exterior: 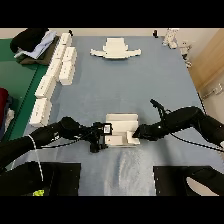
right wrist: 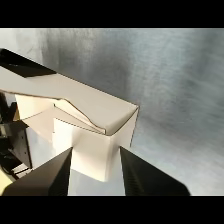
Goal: Fold the box.
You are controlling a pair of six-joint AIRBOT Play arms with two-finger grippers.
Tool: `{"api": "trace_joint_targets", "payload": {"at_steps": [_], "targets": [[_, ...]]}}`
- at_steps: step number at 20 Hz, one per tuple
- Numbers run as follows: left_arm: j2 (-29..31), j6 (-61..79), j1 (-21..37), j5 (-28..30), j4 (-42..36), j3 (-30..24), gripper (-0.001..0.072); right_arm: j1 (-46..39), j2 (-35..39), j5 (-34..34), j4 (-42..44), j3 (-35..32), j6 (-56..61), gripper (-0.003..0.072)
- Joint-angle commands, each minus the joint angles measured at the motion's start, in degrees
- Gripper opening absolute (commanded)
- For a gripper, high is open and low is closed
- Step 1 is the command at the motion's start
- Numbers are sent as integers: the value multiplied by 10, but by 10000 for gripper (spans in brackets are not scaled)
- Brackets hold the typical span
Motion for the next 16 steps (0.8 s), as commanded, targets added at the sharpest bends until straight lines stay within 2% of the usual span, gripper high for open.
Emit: {"api": "trace_joint_targets", "payload": {"at_steps": [1,4,10,16], "targets": [[0,0,0,0,0,0,520,54,-18,36,-59,19,68,440],[0,0,0,0,0,0,520,102,-32,55,-146,49,161,439],[0,0,0,0,0,0,520,208,-96,47,-305,117,332,438],[0,0,0,0,0,0,520,293,-175,-52,-449,197,481,438]]}}
